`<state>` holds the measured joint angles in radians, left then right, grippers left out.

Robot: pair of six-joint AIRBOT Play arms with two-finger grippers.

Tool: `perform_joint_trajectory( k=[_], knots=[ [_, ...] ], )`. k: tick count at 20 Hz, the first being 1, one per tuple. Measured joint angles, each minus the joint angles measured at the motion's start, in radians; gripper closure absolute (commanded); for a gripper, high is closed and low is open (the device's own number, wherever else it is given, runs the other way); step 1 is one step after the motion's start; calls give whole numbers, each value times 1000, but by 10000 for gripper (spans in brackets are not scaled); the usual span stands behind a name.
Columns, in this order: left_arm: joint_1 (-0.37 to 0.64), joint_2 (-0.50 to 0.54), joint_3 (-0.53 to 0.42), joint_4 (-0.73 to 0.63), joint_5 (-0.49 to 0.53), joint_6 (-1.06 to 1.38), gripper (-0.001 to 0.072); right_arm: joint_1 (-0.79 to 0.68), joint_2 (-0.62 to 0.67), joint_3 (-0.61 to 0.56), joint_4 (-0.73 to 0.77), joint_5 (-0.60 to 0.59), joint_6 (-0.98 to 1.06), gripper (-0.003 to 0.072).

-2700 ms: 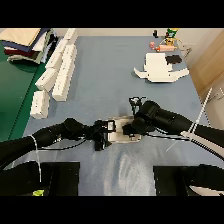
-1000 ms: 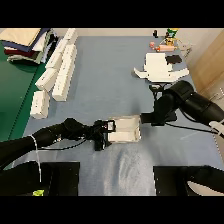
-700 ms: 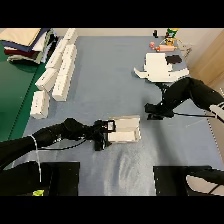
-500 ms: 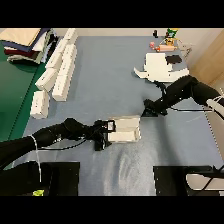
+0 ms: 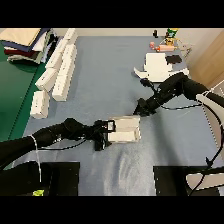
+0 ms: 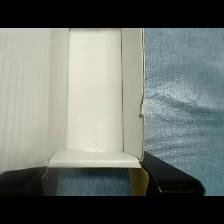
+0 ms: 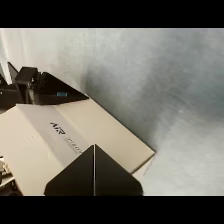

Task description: Fold the box.

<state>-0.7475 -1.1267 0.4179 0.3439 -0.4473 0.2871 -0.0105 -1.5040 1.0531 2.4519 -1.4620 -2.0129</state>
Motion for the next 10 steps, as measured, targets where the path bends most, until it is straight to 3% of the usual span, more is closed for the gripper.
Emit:
perform_joint_trajectory(
  k=[6, 10],
  knots=[
    [0, 0, 0, 0, 0, 0, 243, 94, 26, 7, -49, -14, -93, 681],
    [0, 0, 0, 0, 0, 0, 243, 140, 109, -17, -96, 58, -169, 681]
  ],
)
